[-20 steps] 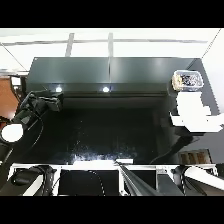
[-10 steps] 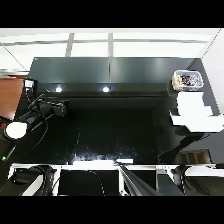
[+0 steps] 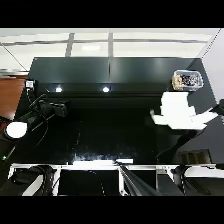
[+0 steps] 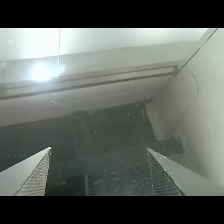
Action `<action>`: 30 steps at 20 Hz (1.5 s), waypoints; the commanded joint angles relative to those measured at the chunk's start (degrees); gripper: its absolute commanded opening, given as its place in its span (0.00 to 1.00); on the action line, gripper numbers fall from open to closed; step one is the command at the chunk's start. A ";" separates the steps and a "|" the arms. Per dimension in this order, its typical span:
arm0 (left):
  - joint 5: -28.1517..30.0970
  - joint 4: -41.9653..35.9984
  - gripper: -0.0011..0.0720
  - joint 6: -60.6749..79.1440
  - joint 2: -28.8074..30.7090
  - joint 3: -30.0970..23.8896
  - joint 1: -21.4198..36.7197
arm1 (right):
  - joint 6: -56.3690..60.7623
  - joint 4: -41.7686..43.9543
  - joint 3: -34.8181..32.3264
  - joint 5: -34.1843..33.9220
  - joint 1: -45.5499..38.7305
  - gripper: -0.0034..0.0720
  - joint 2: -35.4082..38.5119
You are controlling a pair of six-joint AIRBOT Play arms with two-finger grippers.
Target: Fold the box and place the chain.
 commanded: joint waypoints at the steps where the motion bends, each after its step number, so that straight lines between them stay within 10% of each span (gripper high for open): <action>1: -1.95 -1.64 0.99 -0.07 -0.92 -0.02 -0.02 | -4.35 13.00 -9.77 1.05 3.06 0.06 6.25; 9: -6.10 -21.49 0.97 1.20 -10.08 1.46 -7.13 | -15.80 36.74 -40.50 -15.78 21.55 0.06 28.65; 21: -40.63 -31.12 0.97 7.32 -40.06 15.89 3.76 | -14.93 36.76 -42.25 -18.60 32.00 0.06 28.70; 30: -50.86 -37.40 0.97 13.53 -58.53 29.59 -7.98 | -14.93 35.32 -42.25 -18.62 32.35 0.06 28.70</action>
